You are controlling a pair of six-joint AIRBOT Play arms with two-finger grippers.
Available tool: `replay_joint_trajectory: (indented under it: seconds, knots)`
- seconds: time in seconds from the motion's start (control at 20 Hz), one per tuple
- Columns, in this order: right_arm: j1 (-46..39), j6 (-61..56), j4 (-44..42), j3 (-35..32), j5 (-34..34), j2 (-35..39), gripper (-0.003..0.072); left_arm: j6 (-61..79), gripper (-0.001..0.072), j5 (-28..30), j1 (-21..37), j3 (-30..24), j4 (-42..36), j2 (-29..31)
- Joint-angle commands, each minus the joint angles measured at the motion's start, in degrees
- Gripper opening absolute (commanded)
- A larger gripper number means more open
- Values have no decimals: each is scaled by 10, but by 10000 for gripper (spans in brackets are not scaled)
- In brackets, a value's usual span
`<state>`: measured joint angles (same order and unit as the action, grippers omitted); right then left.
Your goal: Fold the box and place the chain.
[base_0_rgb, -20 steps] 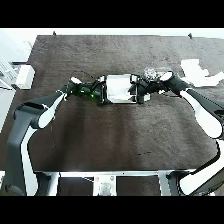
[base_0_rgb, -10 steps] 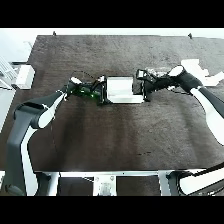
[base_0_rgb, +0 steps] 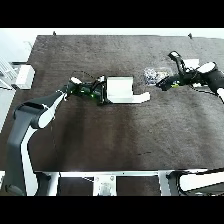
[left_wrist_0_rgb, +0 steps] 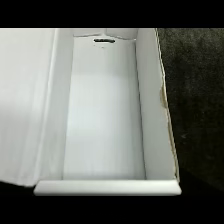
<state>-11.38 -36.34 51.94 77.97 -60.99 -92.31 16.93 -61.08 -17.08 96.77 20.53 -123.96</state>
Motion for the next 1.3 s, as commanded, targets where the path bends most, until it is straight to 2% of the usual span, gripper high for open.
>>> replay_joint_trajectory:
  seconds: [0.0, 0.15, 0.4, 0.65, 1.0, 1.15, 1.2, 1.25]
  knots:
    - [-31, -130, -3, 0, 3, -37, 16, 0, 530, 0, 0, 0, 0, 0]
    - [-26, -159, -6, 0, -1, -90, 16, 0, 530, 0, 0, 0, 0, 0]
    - [17, -172, -87, 0, -42, -158, 16, 0, 530, 0, 0, 0, 0, 0]
    - [81, -172, -104, 2, -48, -159, 17, 0, 530, 0, 0, 0, 0, 0]
    - [78, -170, -104, 8, -51, -103, 32, 0, 530, 0, 0, 0, 0, 0]
    - [78, -170, -115, 8, -51, -89, 294, 0, 530, 0, 0, 0, 0, 0]
    - [78, -170, -120, 8, -52, -89, 356, 0, 530, 0, 0, 0, 0, 0]
    - [78, -170, -127, 8, -52, -89, 384, 0, 530, 0, 0, 0, 0, 0]
